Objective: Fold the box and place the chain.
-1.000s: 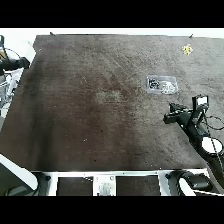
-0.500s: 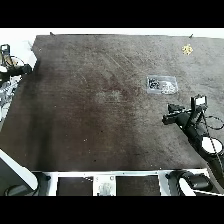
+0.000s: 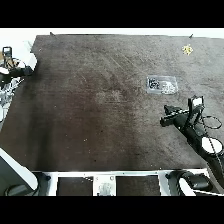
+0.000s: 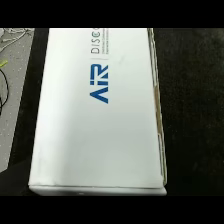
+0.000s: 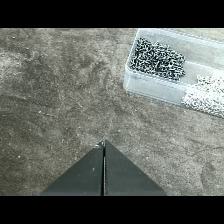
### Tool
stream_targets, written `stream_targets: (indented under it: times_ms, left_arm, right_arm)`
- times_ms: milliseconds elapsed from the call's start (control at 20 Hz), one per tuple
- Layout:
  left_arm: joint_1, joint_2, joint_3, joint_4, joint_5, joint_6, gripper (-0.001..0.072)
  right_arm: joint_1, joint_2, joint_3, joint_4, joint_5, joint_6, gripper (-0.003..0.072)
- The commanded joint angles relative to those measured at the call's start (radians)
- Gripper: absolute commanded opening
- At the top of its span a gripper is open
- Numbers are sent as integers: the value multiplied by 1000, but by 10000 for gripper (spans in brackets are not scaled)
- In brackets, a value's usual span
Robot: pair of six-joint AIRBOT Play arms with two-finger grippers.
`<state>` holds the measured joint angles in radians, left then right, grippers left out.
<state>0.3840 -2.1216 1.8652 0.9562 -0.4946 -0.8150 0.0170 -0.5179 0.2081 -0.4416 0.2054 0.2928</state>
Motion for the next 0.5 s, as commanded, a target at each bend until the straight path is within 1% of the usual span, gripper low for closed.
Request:
stream_targets:
  times_ms: [0,50,150,250,450]
  left_arm:
    - [0,-2,0,-3,3,5,537]
    - [0,-2,1,-2,17,5,702]
    - [0,5,15,3,15,4,700]
    - [0,9,52,3,-20,4,700]
    - [0,74,101,2,-93,-4,700]
  right_arm:
    - [0,0,0,0,7,0,2]
    - [0,0,0,0,7,0,2]
    - [0,0,0,1,7,0,2]
    - [0,0,0,0,7,0,2]
    - [0,0,0,0,7,0,2]
